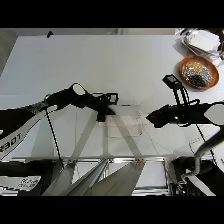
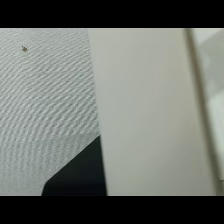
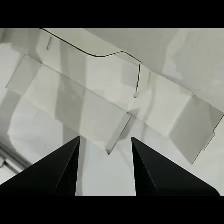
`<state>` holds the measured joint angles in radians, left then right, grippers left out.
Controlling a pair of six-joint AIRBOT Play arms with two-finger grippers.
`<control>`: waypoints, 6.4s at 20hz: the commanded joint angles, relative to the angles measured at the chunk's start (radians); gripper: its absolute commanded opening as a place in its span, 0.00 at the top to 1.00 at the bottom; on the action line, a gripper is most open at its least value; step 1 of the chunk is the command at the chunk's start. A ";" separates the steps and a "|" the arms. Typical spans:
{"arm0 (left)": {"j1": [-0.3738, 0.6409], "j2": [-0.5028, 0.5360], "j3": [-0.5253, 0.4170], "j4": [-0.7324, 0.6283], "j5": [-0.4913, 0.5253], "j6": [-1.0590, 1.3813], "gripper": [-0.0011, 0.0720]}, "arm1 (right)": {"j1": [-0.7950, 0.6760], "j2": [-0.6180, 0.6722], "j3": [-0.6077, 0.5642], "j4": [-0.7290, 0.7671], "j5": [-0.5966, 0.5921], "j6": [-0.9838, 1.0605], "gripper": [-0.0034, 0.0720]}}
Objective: Fold the box and place the chain.
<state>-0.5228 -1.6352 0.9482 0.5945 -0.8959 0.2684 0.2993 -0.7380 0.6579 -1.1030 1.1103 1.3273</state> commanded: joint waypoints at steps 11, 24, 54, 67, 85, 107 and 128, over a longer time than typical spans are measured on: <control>-0.001 -0.001 0.000 0.005 0.002 -0.003 0.97 | 0.001 0.000 0.000 0.019 0.112 -0.285 0.94; -0.001 -0.001 0.000 0.005 0.002 -0.003 0.97 | 0.001 -0.033 -0.040 -0.116 0.195 -0.763 0.43; -0.002 -0.001 0.000 0.005 0.002 -0.003 0.97 | 0.321 0.112 -0.530 -0.026 -0.608 -0.992 0.03; -0.002 -0.001 0.000 0.005 0.002 -0.003 0.97 | 0.385 0.044 -0.529 -0.025 -0.822 -0.927 0.05; -0.002 -0.001 0.000 0.005 0.002 -0.003 0.97 | 0.266 0.011 -0.423 0.064 -0.732 -1.054 0.04; -0.002 -0.001 0.000 0.005 0.002 -0.003 0.97 | 0.008 -0.157 -0.354 0.549 -0.547 -1.591 0.03; -0.002 -0.001 0.000 0.005 0.002 -0.003 0.97 | -0.049 -0.459 -0.220 0.608 -0.318 -1.778 0.07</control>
<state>-0.5243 -1.6352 0.9482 0.6010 -0.8948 0.2661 0.2493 -1.1702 0.4294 -0.5034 0.7826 -0.4274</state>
